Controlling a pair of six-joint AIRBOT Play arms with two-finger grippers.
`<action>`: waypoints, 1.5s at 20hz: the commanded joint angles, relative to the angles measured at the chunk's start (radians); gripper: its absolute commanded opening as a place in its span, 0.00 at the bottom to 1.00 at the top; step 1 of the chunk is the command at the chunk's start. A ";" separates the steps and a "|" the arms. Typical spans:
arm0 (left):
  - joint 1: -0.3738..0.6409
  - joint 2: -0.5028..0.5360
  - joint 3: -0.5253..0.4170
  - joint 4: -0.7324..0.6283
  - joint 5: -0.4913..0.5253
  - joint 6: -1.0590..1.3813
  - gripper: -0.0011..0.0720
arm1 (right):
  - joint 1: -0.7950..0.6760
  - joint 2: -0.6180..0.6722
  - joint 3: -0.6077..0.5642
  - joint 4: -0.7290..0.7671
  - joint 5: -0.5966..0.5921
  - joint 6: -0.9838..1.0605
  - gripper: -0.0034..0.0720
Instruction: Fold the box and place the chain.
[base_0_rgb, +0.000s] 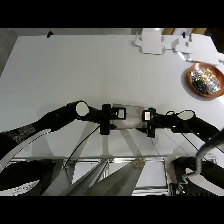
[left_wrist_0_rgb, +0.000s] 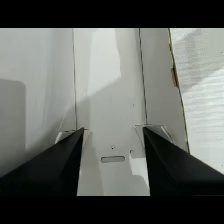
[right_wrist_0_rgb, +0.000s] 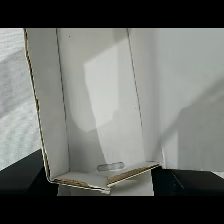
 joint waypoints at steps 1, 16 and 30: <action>0.000 0.003 0.000 0.003 -0.010 -0.001 0.69 | 0.000 0.000 0.000 0.002 0.000 0.001 0.64; 0.231 0.377 -0.023 0.427 -0.264 -1.392 0.02 | 0.000 0.000 0.000 0.002 0.000 0.001 0.64; 0.207 0.065 -0.101 0.120 -0.118 -1.501 0.02 | 0.000 0.000 0.000 0.002 0.000 0.001 0.64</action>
